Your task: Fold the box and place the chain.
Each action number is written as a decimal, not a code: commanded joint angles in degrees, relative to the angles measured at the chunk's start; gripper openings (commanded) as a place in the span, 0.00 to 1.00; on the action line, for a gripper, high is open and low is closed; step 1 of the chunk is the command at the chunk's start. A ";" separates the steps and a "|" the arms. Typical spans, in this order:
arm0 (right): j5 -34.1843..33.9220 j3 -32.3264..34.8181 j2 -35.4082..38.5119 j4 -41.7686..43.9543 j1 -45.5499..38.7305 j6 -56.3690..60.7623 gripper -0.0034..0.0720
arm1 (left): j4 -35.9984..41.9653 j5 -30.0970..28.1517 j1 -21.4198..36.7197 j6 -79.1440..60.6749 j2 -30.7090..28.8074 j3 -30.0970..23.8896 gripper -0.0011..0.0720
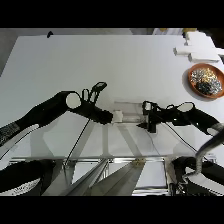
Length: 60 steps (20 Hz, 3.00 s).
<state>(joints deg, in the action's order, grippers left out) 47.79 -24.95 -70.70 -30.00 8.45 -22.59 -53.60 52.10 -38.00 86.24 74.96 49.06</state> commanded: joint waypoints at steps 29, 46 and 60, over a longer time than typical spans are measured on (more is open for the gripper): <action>0.02 0.02 -0.02 0.00 0.00 0.02 0.46 | -12.57 0.61 -5.92 15.04 7.48 10.51 0.41; 0.00 0.02 -0.02 0.02 0.00 0.02 0.46 | -24.13 12.68 -10.32 30.36 16.72 24.55 0.41; 0.00 0.02 -0.02 0.02 0.00 0.02 0.46 | -27.04 13.00 -13.14 45.94 20.76 24.96 0.38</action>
<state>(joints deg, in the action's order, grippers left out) 47.79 -24.95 -70.70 -30.00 8.45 -22.59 -80.49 64.97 -50.78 129.49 95.42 73.95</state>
